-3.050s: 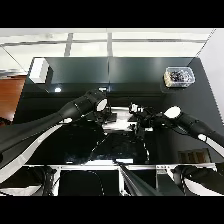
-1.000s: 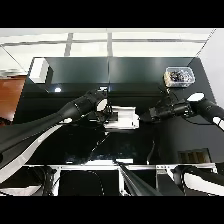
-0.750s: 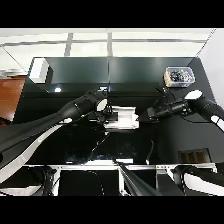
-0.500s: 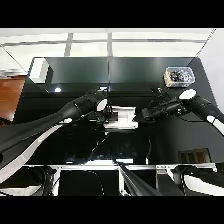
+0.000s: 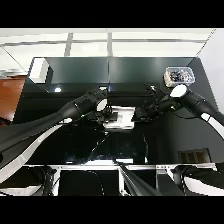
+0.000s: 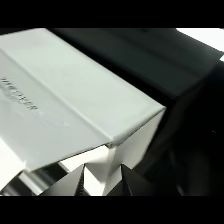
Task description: Fold the box and place the chain.
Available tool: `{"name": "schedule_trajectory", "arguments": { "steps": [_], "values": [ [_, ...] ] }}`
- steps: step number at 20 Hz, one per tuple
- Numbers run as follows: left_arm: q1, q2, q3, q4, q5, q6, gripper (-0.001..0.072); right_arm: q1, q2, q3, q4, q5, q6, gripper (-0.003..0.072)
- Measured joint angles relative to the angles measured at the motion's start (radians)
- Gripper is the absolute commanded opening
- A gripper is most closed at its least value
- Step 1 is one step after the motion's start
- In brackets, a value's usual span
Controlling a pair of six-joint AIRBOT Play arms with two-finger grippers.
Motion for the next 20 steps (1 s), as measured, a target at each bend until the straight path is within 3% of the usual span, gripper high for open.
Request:
{"name": "schedule_trajectory", "arguments": {
  "steps": [9, 19, 20],
  "values": [
    [0.000, 0.000, 0.000, -0.002, 0.001, 0.000, 0.0028, 0.174, 0.000, 0.078, -0.296, -0.056, 0.332, 0.0285],
    [0.000, 0.000, 0.000, -0.001, 0.000, -0.002, 0.0028, 0.404, -0.062, 0.161, -0.680, -0.097, 0.867, 0.0282],
    [0.000, 0.000, 0.000, -0.001, 0.000, -0.001, 0.0028, 0.416, -0.071, 0.163, -0.698, -0.098, 0.900, 0.0245]
  ]
}}
